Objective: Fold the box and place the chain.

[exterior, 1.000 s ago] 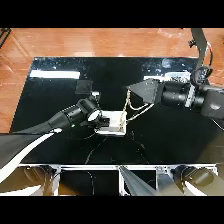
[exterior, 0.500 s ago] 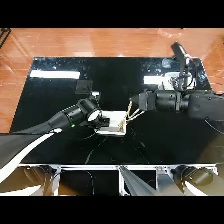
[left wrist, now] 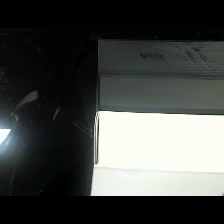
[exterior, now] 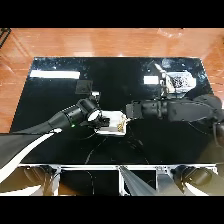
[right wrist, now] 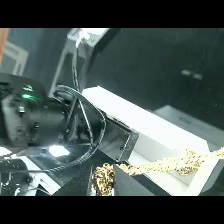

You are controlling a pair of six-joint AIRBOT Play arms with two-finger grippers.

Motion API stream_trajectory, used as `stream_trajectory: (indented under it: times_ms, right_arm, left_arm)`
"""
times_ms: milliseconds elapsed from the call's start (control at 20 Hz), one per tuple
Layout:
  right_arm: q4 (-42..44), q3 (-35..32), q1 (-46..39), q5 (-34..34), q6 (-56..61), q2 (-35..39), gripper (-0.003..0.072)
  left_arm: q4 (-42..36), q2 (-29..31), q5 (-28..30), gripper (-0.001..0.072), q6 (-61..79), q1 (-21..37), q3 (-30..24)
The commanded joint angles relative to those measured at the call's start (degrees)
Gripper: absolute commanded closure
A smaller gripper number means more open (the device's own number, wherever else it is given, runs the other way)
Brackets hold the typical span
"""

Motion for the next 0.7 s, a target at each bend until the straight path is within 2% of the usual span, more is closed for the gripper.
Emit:
stream_trajectory:
  times_ms: [0, 100, 150, 200, 250, 400, 450, 500, 650]
  right_arm:
    - [-2.6, -0.2, 1.2, 0.6, 1.7, -3.5, 0.0664]
    - [-5.3, -0.2, 1.1, 1.1, 2.6, -3.9, 0.0663]
    - [-5.5, -0.2, 1.1, 1.6, 2.6, -3.9, 0.0617]
    - [-5.4, -0.2, 1.1, 1.5, 2.7, -3.9, 0.0347]
    - [-5.4, -0.2, 1.1, 0.8, 2.8, -3.9, 0.0235]
    - [-5.6, -0.2, -0.6, -1.8, 2.8, -3.6, 0.0228]
    - [-5.7, -0.2, -2.8, -3.9, 2.7, -3.0, 0.0170]
    - [-6.5, -0.2, -5.5, -6.4, 2.7, -2.1, 0.0174]
    - [-15.6, -0.2, -15.2, -12.6, 2.8, 1.9, 0.0174]
  left_arm:
    - [0.0, 0.0, 0.1, 0.0682, 0.0, 0.0, 0.0]
    - [0.0, 0.0, 0.1, 0.0681, 0.0, 0.0, 0.0]
    - [0.0, 0.0, 0.1, 0.0682, 0.0, 0.0, 0.0]
    - [0.0, 0.0, 0.1, 0.0682, 0.0, 0.0, 0.0]
    - [0.0, 0.0, 0.1, 0.0682, 0.0, 0.0, 0.0]
    - [0.0, 0.0, 0.1, 0.0681, 0.0, 0.0, 0.0]
    - [0.0, 0.0, 0.1, 0.0682, 0.0, 0.0, 0.0]
    - [0.0, 0.0, 0.1, 0.0682, 0.0, 0.0, 0.0]
    - [0.0, 0.0, 0.1, 0.0682, 0.0, 0.0, 0.0]
